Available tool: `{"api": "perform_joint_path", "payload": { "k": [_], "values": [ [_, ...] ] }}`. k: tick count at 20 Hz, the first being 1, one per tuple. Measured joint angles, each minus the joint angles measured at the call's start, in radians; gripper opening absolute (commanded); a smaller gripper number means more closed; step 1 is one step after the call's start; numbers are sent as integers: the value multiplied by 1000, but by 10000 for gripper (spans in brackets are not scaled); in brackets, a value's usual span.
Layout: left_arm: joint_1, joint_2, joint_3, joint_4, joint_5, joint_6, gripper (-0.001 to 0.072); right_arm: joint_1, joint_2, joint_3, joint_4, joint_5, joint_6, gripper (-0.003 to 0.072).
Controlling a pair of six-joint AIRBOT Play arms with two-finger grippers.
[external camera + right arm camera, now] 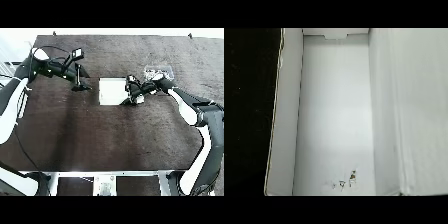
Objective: Fold the box and place the chain.
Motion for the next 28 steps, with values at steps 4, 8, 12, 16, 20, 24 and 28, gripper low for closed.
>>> {"api": "perform_joint_path", "payload": {
  "k": [4, 8, 12, 16, 20, 24, 28],
  "values": [
    [0, -47, -43, -52, 23, 80, 720, 0, 0, 0, 0, 0, 0, 556],
    [-20, -109, -45, -91, 42, 136, 720, 0, 0, 0, 0, 0, 0, 556],
    [-30, -160, -22, -109, 64, 167, 720, 0, 0, 0, 0, 0, 0, 556],
    [-31, -208, 13, -127, 63, 181, 720, 0, 0, 0, 0, 0, 0, 556],
    [-33, -236, 29, -141, 48, 185, 720, 0, 0, 0, 0, 0, 0, 556],
    [-57, -247, 34, -132, 30, 196, 720, -1, 0, 0, -3, 1, -3, 556],
    [-78, -251, 34, -106, 24, 201, 720, -1, 0, 0, -3, 0, -2, 556]
  ]
}}
